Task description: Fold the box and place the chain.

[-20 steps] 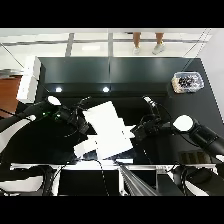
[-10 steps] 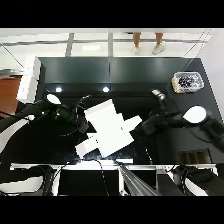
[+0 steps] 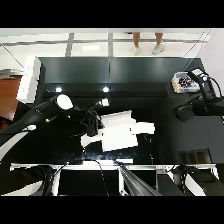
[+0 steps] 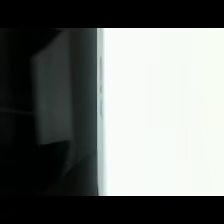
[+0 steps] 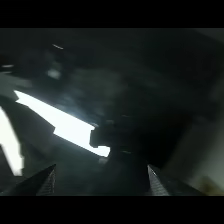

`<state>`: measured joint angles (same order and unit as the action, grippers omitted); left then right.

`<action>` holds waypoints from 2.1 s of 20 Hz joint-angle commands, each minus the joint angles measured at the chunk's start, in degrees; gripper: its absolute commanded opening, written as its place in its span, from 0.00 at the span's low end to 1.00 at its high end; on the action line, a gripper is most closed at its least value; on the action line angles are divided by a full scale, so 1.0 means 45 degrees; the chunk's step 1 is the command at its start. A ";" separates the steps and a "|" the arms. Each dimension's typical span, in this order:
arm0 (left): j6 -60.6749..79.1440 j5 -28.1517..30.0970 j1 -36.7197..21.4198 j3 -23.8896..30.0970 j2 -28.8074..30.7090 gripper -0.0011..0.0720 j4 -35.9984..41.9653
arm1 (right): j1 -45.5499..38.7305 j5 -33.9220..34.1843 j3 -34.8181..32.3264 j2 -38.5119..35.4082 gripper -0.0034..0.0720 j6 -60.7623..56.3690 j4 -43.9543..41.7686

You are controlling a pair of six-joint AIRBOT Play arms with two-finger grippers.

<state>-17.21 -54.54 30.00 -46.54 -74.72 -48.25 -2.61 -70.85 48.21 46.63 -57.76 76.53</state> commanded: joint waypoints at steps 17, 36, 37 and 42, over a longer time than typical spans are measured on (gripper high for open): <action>0.1506 0.2963 0.1190 0.1059 -0.0355 0.06 -0.0748 | 0.3818 0.2472 -0.3769 -0.0078 0.98 0.6460 -0.3925; 0.2273 0.2395 0.1190 0.1190 -0.0874 0.06 -0.0889 | 0.6887 0.3147 -0.5294 -0.0078 0.97 0.8097 -0.2905; 0.2268 0.2346 0.1190 0.1185 -0.0874 0.06 -0.0884 | 0.6907 0.3162 -0.5319 -0.0078 0.98 0.8199 -0.2919; 0.2234 0.1773 0.1190 0.0753 -0.0874 0.06 -0.0889 | 0.6902 0.3487 -0.5323 -0.0078 0.97 0.8378 -0.3007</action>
<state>-7.07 -44.77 35.33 -42.06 -78.67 -52.42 28.21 -56.14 24.38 46.26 -20.58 63.20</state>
